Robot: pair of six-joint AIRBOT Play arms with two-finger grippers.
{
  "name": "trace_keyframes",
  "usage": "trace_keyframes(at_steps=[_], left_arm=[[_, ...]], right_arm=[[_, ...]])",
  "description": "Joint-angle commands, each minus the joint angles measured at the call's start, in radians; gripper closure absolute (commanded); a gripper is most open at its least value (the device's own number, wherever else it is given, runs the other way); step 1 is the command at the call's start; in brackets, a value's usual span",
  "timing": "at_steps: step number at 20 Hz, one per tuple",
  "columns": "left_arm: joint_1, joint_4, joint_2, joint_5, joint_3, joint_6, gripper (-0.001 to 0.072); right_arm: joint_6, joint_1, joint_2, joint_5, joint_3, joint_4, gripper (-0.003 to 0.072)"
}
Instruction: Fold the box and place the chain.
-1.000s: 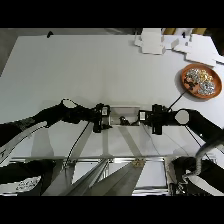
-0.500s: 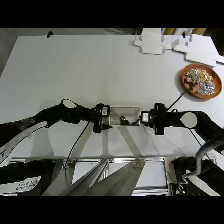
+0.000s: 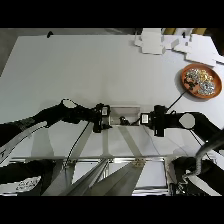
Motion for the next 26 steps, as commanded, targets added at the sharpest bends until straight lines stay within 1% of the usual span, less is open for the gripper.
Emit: trace_keyframes(at_steps=[1, 5, 9, 10, 12, 18, 19, 20, 21, 24, 26], left_arm=[[0.000, 0.000, 0.000, 0.000, 0.001, 0.000, 0.0559], [0.000, 0.000, 0.000, 0.000, 0.001, 0.000, 0.0559], [0.000, 0.000, 0.000, 0.000, 0.001, 0.000, 0.0559], [0.000, 0.000, 0.000, 0.000, 0.001, 0.000, 0.0559], [0.000, 0.000, 0.000, 0.000, 0.001, 0.000, 0.0559], [0.000, 0.000, 0.000, 0.000, 0.001, 0.000, 0.0559], [0.000, 0.000, 0.000, 0.000, 0.001, 0.000, 0.0559], [0.000, 0.000, 0.000, 0.000, 0.001, 0.000, 0.0559], [0.000, 0.000, 0.000, 0.000, 0.001, 0.000, 0.0559], [0.000, 0.000, 0.000, 0.000, 0.001, 0.000, 0.0559], [0.000, 0.000, 0.000, 0.000, 0.001, 0.000, 0.0559]], right_arm=[[-0.002, 0.000, -0.026, -0.027, -0.002, 0.006, 0.0395], [-0.011, 0.000, -0.071, -0.025, -0.002, 0.034, 0.0395], [-0.011, 0.000, -0.077, -0.026, -0.002, 0.039, 0.0397], [-0.013, 0.000, -0.078, -0.026, -0.002, 0.055, 0.0408], [-0.039, 0.000, -0.082, -0.026, -0.002, 0.098, 0.0467], [-0.058, 0.000, -0.096, -0.033, -0.002, 0.105, 0.0468], [-0.058, 0.000, -0.101, -0.039, -0.002, 0.105, 0.0516], [-0.058, 0.000, -0.104, -0.040, -0.002, 0.105, 0.0594], [-0.058, 0.000, -0.104, -0.039, -0.002, 0.105, 0.0631], [-0.049, 0.000, -0.080, 0.001, -0.002, 0.072, 0.0665], [-0.017, 0.000, -0.018, 0.035, -0.002, 0.015, 0.0665]])
